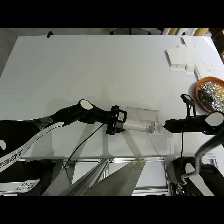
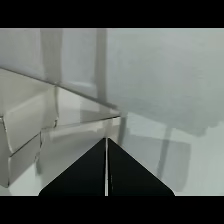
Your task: Fold the box and place the chain.
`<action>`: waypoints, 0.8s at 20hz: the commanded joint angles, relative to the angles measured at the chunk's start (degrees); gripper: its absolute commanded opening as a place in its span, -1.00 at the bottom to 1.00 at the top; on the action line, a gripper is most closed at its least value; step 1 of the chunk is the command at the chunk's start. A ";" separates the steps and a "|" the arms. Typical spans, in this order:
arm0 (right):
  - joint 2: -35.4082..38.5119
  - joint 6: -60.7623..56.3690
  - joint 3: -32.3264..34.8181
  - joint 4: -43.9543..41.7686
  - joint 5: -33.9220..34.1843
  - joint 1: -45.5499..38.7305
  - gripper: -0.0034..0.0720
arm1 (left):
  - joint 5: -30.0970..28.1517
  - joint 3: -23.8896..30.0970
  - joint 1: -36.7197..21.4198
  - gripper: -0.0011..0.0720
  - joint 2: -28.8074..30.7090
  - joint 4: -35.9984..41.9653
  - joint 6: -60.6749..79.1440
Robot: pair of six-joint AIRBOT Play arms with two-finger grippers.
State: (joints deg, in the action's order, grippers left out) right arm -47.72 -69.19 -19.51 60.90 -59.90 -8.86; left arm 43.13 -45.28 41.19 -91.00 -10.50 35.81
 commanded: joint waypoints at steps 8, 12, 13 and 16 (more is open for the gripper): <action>2.93 -2.54 0.11 -2.43 0.39 2.29 -0.86 | 0.00 -0.02 -0.02 -0.78 0.00 0.00 0.00; 5.84 -10.38 0.11 2.49 1.36 2.29 -0.86 | 0.00 -0.02 -0.02 -0.78 0.00 0.00 0.00; 5.38 -12.61 0.11 4.63 1.07 2.29 -0.86 | -0.02 -0.02 -0.02 -0.78 0.00 0.00 0.00; 2.69 -14.88 0.13 5.90 0.98 0.35 -0.86 | 0.00 -0.02 -0.02 -0.78 0.00 -0.02 0.00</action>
State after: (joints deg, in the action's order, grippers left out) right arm -43.81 -80.34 -19.38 64.27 -59.02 -7.22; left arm 43.13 -45.28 41.19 -91.00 -10.50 35.79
